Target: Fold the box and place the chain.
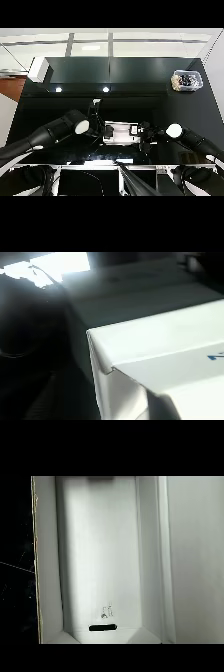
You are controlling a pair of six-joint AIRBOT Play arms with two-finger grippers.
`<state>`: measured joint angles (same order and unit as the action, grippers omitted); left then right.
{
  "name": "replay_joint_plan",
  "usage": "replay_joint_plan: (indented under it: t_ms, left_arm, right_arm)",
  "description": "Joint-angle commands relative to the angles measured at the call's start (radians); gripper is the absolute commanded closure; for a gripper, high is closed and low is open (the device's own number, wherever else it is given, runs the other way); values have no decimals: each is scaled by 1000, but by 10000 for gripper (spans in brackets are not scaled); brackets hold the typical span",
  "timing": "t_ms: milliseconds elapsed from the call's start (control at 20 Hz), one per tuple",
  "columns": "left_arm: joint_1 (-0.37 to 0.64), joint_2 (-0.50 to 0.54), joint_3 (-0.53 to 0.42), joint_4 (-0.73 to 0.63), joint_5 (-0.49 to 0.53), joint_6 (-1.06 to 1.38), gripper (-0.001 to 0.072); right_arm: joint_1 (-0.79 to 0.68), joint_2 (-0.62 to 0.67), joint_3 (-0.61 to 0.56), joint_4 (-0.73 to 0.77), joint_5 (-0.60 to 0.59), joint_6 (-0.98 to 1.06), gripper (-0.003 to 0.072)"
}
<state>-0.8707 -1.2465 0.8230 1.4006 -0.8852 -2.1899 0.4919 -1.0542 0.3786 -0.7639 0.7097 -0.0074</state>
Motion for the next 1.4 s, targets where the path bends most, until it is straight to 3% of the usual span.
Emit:
replay_joint_plan:
  t_ms: [0, 250, 350, 850, 950, 1050, 1100, 1350]
  left_arm:
    - [-60, -33, 18, 111, -35, -153, 179]
    - [-64, -103, 72, 68, -87, -153, 188]
    - [-64, -117, 89, 63, -91, -153, 319]
    - [-82, -190, 137, 31, -90, -171, 334]
    - [-82, -195, 137, 30, -92, -171, 437]
    - [-84, -196, 137, 31, -91, -177, 474]
    - [-85, -196, 139, 31, -91, -177, 536]
    - [-85, -196, 144, 31, -95, -177, 536]
  right_arm:
    - [1, -1, 0, 0, 0, 0, 156]
    - [1, -1, 0, 0, 0, 0, 156]
    - [1, -1, 0, 0, 0, 0, 156]
    - [1, -1, 0, 0, 0, 0, 156]
    - [1, -1, 0, 0, 0, 0, 156]
    - [1, -1, 0, 0, 0, 0, 155]
    - [1, -1, 0, 0, 0, 0, 156]
    - [1, -1, 0, 0, 0, 0, 156]
